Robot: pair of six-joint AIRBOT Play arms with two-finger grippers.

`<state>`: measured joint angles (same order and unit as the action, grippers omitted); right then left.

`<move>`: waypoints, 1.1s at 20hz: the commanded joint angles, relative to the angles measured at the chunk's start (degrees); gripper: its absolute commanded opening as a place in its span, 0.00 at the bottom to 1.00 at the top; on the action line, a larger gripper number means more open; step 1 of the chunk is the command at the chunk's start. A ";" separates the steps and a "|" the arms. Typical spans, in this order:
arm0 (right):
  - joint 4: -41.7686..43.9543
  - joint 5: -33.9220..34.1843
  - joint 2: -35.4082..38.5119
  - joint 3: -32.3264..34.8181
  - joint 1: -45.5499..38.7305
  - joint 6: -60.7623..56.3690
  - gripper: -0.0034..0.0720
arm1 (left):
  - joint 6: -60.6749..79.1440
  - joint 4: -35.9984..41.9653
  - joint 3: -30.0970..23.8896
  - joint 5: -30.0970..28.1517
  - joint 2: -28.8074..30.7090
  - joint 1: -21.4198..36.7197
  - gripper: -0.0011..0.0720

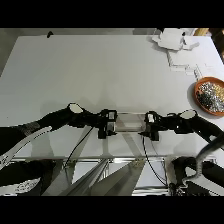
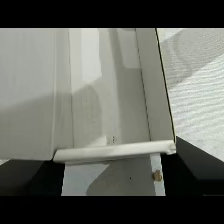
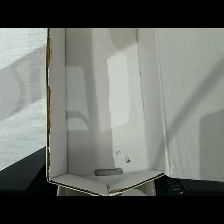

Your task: Fold the box and place the chain.

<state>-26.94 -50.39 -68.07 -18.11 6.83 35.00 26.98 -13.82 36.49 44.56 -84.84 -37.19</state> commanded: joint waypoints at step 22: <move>-38.64 -3.58 22.38 -0.02 -0.04 -38.84 0.68 | 0.02 0.00 0.04 0.00 0.02 -0.04 0.39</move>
<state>-54.35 -52.60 -50.54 -18.06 6.81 6.68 27.00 -13.85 36.49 44.69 -84.86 -37.23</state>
